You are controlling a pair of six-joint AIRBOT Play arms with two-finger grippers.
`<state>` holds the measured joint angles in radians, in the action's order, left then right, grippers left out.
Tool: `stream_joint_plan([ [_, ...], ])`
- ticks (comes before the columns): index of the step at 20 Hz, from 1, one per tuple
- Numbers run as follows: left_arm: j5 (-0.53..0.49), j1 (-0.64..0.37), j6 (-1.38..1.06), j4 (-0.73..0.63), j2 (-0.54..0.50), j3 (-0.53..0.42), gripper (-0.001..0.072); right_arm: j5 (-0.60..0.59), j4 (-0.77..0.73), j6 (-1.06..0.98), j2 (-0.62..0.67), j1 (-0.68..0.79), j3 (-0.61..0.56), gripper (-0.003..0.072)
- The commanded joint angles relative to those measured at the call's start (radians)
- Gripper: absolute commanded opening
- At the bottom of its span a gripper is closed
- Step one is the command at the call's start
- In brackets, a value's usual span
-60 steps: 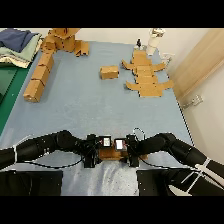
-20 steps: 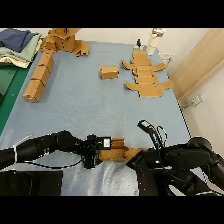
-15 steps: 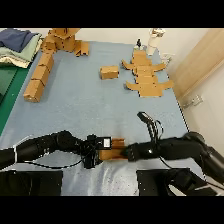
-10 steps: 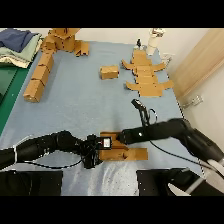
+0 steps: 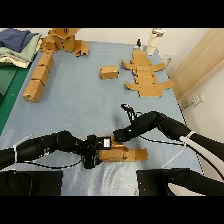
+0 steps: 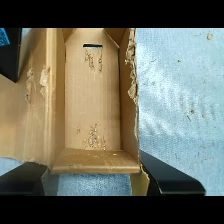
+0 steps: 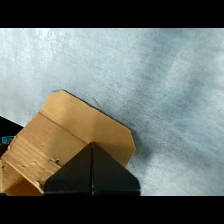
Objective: Fold the box.
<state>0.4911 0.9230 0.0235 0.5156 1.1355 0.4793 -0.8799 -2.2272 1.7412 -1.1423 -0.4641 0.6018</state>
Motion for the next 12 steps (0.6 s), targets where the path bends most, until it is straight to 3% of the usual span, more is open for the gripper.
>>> stream_joint_plan([
  [1, 0.0, -0.001, -0.001, 0.0, 0.0, 0.0, 0.0451, 0.005, -0.003, 0.014, -0.006, 0.001, 0.002, 0.0001],
  [6, -0.001, -0.001, -0.001, 0.0, 0.0, 0.0, 0.0451, -0.019, 0.124, 0.01, 0.188, 0.002, 0.032, 0.0001],
  [12, -0.002, -0.001, -0.001, 0.0, 0.0, 0.0, 0.0451, -0.383, 0.249, -0.103, 0.565, -0.002, -0.042, 0.0001],
])
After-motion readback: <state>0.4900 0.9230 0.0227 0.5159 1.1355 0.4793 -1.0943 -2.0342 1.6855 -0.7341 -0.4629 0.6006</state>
